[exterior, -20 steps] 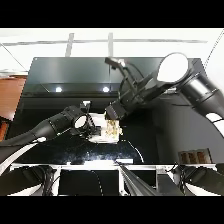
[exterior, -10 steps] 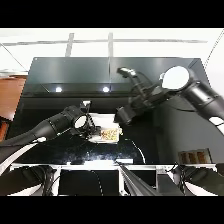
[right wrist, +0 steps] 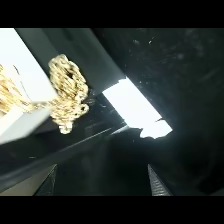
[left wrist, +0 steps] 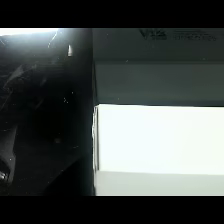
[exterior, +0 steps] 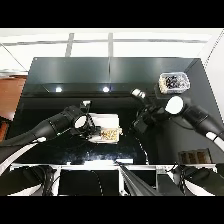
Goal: Fold the box and place the chain.
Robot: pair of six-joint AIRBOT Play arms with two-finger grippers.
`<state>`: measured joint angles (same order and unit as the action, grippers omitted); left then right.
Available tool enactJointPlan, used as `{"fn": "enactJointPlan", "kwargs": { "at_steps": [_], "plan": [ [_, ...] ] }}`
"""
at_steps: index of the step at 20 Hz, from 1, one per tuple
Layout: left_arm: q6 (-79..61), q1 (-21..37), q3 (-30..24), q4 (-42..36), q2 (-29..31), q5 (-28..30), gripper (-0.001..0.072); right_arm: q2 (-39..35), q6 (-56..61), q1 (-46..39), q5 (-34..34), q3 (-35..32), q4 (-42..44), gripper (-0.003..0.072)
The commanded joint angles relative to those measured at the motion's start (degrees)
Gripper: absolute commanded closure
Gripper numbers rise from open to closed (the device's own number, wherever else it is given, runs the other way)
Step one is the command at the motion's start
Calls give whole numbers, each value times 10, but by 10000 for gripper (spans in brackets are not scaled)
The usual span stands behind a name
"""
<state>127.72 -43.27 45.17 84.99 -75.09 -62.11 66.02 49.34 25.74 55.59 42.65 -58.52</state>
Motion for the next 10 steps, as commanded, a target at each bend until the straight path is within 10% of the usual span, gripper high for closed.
{"fn": "enactJointPlan", "kwargs": {
  "at_steps": [1,10],
  "plan": [
    [0,0,0,-2,0,0,679,-1,-202,47,-138,-75,9,-34],
    [0,0,0,-2,0,0,679,49,-473,76,-174,-77,166,-33]
  ]
}}
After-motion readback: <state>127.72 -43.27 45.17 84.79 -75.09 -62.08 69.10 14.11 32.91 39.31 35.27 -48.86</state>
